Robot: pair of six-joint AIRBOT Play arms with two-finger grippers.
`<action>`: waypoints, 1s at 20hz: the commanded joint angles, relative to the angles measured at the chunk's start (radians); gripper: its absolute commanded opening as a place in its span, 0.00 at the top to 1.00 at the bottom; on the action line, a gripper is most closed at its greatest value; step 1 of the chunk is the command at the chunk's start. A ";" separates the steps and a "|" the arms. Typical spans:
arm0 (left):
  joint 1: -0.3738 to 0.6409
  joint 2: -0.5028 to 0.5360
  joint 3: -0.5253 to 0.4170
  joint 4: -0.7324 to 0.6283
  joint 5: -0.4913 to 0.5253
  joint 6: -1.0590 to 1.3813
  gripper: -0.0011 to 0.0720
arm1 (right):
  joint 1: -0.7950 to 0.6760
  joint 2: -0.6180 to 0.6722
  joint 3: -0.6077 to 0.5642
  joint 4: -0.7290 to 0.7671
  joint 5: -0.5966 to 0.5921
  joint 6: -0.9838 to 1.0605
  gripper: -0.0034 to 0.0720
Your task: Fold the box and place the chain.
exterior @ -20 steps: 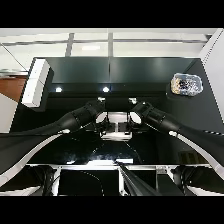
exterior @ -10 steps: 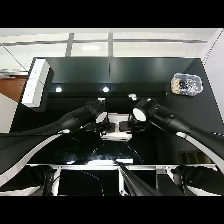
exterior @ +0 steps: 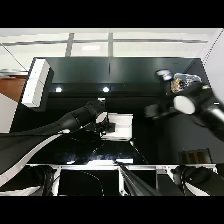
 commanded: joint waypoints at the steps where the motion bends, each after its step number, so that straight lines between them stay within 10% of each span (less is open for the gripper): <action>1: 0.000 0.001 0.000 0.000 0.000 0.000 0.94 | -0.166 0.054 -0.012 -0.332 -0.062 -0.017 0.52; 2: 0.000 0.001 0.000 0.000 0.000 0.000 0.94 | -0.232 0.053 -0.030 -0.336 -0.164 -0.016 0.48; 3: 0.000 0.001 0.000 0.000 0.000 0.000 0.94 | -0.306 0.048 -0.054 -0.320 -0.289 -0.016 0.04; 4: 0.000 0.001 0.000 0.000 0.000 0.000 0.94 | -0.369 0.035 -0.073 -0.299 -0.385 -0.011 0.01; 9: 0.000 0.001 0.000 0.001 0.001 0.000 0.94 | -0.630 -0.209 0.026 -0.083 -0.579 -0.008 0.01; 20: 0.000 0.001 0.000 0.000 0.000 0.000 0.94 | -0.856 -0.729 0.590 0.254 -0.286 0.080 0.02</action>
